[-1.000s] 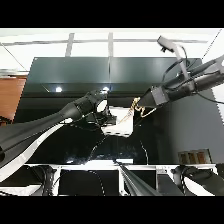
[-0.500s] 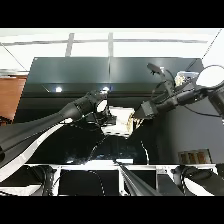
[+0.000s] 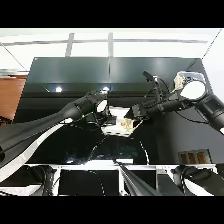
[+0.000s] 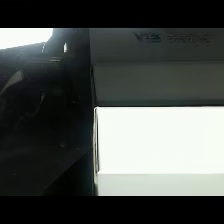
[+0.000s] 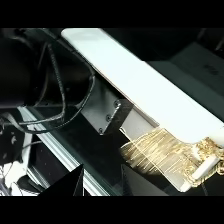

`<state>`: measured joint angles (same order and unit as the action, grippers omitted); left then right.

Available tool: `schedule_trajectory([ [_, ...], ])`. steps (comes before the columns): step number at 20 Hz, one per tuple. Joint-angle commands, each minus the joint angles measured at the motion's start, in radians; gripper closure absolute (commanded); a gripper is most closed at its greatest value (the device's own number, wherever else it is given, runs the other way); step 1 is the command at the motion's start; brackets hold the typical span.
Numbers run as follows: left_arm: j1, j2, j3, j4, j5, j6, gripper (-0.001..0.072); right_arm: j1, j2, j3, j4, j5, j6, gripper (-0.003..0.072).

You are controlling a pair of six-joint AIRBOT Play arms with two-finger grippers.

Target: Fold the box and place the chain.

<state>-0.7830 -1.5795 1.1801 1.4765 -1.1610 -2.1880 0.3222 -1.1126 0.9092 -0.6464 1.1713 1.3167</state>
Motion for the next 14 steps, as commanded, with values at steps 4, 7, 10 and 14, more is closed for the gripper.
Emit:
schedule_trajectory([
  [4, 0.000, 0.000, 0.000, 0.000, 0.000, 0.000, 0.0680, -0.248, 0.046, 0.009, -0.125, 0.056, 0.022, 0.0403],
  [7, 0.000, 0.000, 0.000, 0.000, 0.001, 0.000, 0.0680, -0.355, 0.065, -0.004, -0.470, -0.023, 0.189, 0.0403],
  [10, 0.000, 0.000, 0.000, 0.000, 0.002, 0.000, 0.0681, -0.368, 0.064, -0.092, -0.787, -0.286, 0.452, 0.0404],
  [14, 0.000, 0.000, 0.000, 0.000, 0.002, 0.000, 0.0680, -0.368, -0.011, -0.173, -0.861, -0.715, 0.723, -0.0034],
])
